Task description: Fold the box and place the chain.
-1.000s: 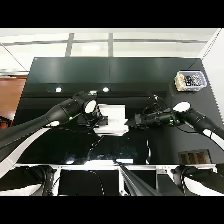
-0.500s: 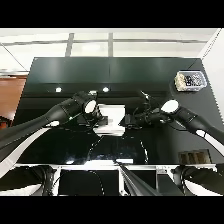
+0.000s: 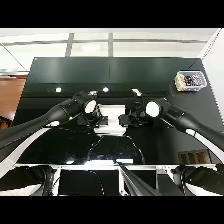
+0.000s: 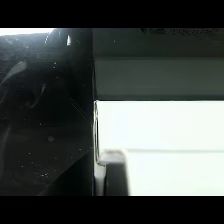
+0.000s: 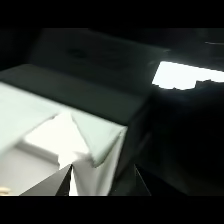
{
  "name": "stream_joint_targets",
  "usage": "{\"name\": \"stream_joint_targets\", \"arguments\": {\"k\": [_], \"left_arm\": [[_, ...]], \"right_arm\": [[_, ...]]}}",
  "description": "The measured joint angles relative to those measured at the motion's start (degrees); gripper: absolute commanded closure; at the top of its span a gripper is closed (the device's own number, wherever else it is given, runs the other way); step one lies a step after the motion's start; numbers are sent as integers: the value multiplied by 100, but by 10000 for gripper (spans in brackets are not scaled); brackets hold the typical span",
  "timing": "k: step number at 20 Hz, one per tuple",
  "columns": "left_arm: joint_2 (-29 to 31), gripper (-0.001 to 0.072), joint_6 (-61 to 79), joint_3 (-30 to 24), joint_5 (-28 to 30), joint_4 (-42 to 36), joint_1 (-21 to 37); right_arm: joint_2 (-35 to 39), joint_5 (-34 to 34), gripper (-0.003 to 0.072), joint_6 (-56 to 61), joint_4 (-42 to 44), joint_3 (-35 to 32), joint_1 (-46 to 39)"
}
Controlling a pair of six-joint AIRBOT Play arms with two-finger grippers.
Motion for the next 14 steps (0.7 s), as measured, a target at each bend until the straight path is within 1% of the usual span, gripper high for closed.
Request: {"name": "stream_joint_targets", "arguments": {"k": [3,4,6,11,14], "left_arm": [[0,684,0,0,-9,0,0],[-2,684,0,0,-9,0,0],[-2,684,0,0,-4,0,0],[0,684,2,0,0,4,0],[0,684,2,0,-4,15,0]], "right_arm": [[-321,498,269,629,-621,540,258],[-415,669,320,831,-787,686,328],[-540,925,328,1152,-1049,876,424],[-800,1274,327,1473,-1344,1187,568],[-1012,1469,328,1550,-1373,1364,688]]}}
